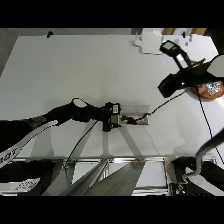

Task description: Fold the box and place the chain.

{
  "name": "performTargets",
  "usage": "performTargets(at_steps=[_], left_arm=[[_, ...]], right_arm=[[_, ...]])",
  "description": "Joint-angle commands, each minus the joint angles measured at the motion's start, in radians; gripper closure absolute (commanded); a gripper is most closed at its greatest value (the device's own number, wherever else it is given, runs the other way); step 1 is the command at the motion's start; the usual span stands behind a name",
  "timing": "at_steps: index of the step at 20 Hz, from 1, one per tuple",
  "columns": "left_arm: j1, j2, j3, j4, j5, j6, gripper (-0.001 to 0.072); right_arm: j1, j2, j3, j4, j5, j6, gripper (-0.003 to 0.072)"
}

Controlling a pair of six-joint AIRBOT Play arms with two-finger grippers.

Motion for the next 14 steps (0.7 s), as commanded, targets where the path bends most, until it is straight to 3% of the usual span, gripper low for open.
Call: performTargets(at_steps=[1, 2, 3, 5, 6, 14], left_arm=[[0.000, 0.000, 0.000, 0.000, 0.000, 0.000, 0.0499], [0.000, 0.000, 0.000, 0.000, 0.000, 0.000, 0.0499], [0.000, 0.000, 0.000, 0.000, 0.000, 0.000, 0.0499], [0.000, 0.000, 0.000, 0.000, 0.001, 0.000, 0.0499], [0.000, 0.000, 0.000, 0.000, 0.000, 0.000, 0.0499], [0.000, 0.000, 0.000, 0.000, 0.000, 0.000, 0.0499]], right_arm=[[-0.106, -0.063, -0.029, -0.151, -0.018, 0.277, 0.0671], [-0.116, -0.085, -0.046, -0.154, -0.014, 0.304, 0.0670], [-0.118, -0.110, -0.066, -0.154, -0.011, 0.325, 0.0616], [-0.118, -0.157, -0.107, -0.153, -0.019, 0.349, 0.0437], [-0.118, -0.181, -0.120, -0.153, -0.022, 0.349, 0.0416], [-0.116, -0.290, -0.138, -0.131, -0.042, 0.426, 0.0416]])
